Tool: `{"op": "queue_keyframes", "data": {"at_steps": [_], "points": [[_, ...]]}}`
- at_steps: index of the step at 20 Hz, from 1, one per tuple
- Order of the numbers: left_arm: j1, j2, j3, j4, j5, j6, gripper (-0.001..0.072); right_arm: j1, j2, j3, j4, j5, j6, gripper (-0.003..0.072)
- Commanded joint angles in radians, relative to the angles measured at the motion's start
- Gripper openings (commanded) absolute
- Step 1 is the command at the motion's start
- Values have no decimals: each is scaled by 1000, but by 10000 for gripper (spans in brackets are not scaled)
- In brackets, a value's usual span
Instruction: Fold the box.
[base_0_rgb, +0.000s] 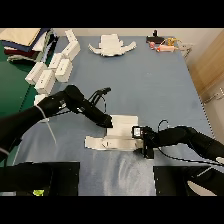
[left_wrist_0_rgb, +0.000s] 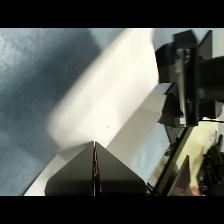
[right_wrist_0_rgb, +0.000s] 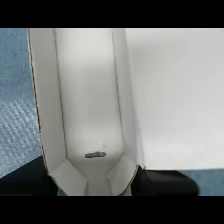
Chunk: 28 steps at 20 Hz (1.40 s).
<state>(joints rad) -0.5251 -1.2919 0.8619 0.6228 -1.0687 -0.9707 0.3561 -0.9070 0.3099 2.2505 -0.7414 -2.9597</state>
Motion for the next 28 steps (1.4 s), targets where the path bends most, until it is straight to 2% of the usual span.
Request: {"op": "queue_keyframes", "data": {"at_steps": [1, 5, 8, 9, 10, 14, 17, 20, 28], "points": [[48, 171, -10, 78, -43, 47, 12, 0, 0, 1, 0, 0, 0, 500], [84, 447, -107, 126, -111, 206, 14, 0, 0, 1, 0, 0, 0, 500], [82, 580, -181, 169, -143, 326, 36, 0, 0, 1, 0, 0, 0, 500], [82, 600, -204, 190, -142, 335, 386, 0, 0, 1, 0, 0, 0, 500], [82, 607, -227, 201, -133, 335, 689, 0, 0, 1, 0, 0, 0, 500], [48, 604, -318, 209, -71, 526, 675, 0, 0, 1, -3, 0, 0, 500], [-31, 603, -358, 211, 44, 690, 676, 0, 0, 1, -2, 0, 0, 500], [-94, 576, -387, 219, 169, 747, 676, 0, 0, 1, -2, 0, 0, 500], [-98, 385, -387, 226, 201, 826, 676, 0, 0, 1, -2, 0, 0, 500]]}}
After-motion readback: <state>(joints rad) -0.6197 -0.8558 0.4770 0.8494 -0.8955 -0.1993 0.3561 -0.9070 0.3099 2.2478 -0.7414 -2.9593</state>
